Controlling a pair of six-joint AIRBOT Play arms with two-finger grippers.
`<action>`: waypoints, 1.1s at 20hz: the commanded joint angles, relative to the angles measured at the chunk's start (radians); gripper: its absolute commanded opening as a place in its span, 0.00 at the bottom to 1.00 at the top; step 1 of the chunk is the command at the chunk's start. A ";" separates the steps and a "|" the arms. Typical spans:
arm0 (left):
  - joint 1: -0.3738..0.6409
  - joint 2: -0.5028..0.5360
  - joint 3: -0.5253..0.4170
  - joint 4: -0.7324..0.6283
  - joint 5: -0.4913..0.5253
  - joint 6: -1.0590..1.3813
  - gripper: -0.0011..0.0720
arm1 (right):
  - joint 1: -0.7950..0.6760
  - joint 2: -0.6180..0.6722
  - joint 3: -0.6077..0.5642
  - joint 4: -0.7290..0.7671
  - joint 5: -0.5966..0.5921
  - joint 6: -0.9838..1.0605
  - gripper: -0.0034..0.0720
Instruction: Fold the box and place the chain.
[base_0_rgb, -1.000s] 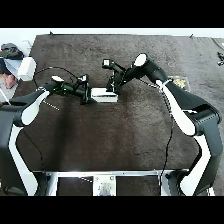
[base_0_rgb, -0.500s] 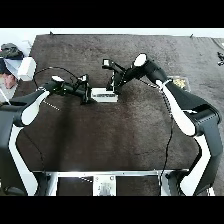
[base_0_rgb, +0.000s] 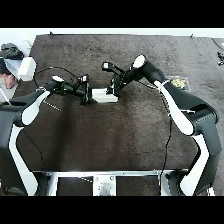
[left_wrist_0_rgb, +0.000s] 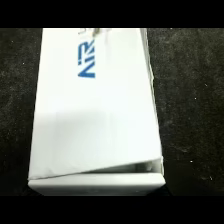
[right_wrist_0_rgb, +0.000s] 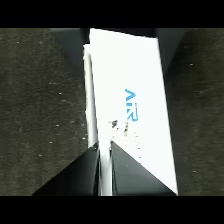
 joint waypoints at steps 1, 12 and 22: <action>0.001 0.000 0.000 0.000 0.001 -0.001 0.50 | 0.002 -0.014 -0.001 -0.002 0.026 0.010 0.21; 0.001 0.000 0.000 0.000 0.001 -0.001 0.50 | -0.074 0.015 0.000 0.199 -0.008 0.011 0.04; 0.001 0.000 0.000 0.000 0.001 -0.001 0.50 | -0.077 -0.091 -0.010 0.143 0.097 0.070 0.04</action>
